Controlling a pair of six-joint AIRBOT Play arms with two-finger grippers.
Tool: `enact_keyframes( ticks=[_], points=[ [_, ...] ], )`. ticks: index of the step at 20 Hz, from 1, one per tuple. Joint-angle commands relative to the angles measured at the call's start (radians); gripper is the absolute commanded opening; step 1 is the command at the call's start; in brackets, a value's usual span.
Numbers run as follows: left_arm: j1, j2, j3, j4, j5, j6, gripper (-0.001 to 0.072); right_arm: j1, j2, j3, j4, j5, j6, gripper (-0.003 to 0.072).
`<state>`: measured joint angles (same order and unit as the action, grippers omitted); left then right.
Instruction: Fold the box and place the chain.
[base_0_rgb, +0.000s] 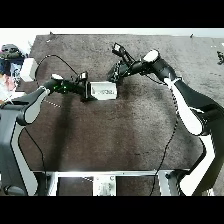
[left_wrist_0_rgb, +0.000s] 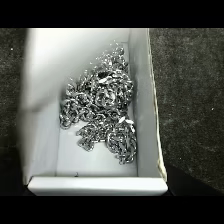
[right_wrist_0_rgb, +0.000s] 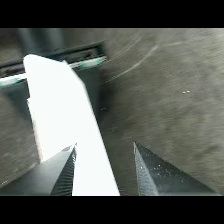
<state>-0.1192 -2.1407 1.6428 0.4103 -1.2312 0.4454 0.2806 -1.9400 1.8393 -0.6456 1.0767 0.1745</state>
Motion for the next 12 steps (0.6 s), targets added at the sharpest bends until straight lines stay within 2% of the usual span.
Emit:
enact_keyframes(
  ticks=[1, 8, 12],
  points=[
    [0.000, 0.001, 0.000, 0.000, 0.001, 0.000, 0.0459, 0.006, -0.010, 0.000, -0.010, 0.108, -0.006, 0.0402],
    [0.000, 0.001, 0.000, 0.000, 0.000, 0.000, 0.0458, 0.051, -0.039, -0.001, -0.036, 0.154, -0.006, 0.0432],
    [0.000, 0.001, 0.000, 0.000, 0.000, 0.000, 0.0458, 0.055, -0.053, -0.002, -0.050, 0.092, -0.006, 0.0434]
  ],
)
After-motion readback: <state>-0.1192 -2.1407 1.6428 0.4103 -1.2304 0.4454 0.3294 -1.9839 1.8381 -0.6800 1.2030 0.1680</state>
